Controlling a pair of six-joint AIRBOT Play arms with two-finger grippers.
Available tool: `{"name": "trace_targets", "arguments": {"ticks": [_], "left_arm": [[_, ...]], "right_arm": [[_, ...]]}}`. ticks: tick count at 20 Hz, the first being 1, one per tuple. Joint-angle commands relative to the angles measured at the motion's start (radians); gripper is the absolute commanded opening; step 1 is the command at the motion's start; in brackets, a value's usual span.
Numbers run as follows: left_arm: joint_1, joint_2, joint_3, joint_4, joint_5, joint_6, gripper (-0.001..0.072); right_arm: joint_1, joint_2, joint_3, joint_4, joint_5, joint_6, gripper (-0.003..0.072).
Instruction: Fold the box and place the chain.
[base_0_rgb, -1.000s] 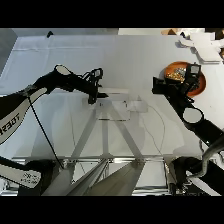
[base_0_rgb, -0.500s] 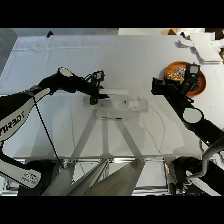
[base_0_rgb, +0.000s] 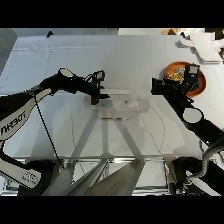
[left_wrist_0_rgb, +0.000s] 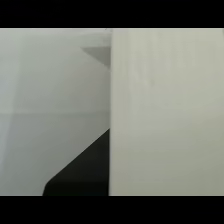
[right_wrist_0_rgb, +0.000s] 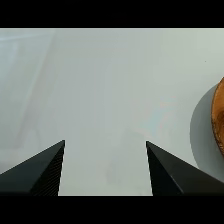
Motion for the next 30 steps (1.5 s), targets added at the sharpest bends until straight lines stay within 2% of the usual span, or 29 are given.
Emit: {"name": "trace_targets", "arguments": {"ticks": [1, 8, 24, 30], "left_arm": [[-0.002, 0.0, 0.0, -0.09, 0.004, 0.053, 0.0006], [-0.002, 0.0, 0.0, 0.032, 0.012, 0.005, 0.0006], [-0.002, 0.0, 0.0, 0.035, -0.013, -0.024, 0.0007], [-0.002, 0.0, 0.0, 0.109, -0.009, -0.024, 0.0009]], "right_arm": [[0.0, 0.001, 0.001, 0.0, 0.001, 0.0, 0.0553], [0.0, 0.001, 0.001, 0.0, 0.001, 0.0, 0.0553], [0.0, 0.001, 0.001, 0.0, -0.006, 0.0, 0.0553], [0.001, 0.001, 0.001, 0.0, -0.006, 0.0, 0.0553]]}}
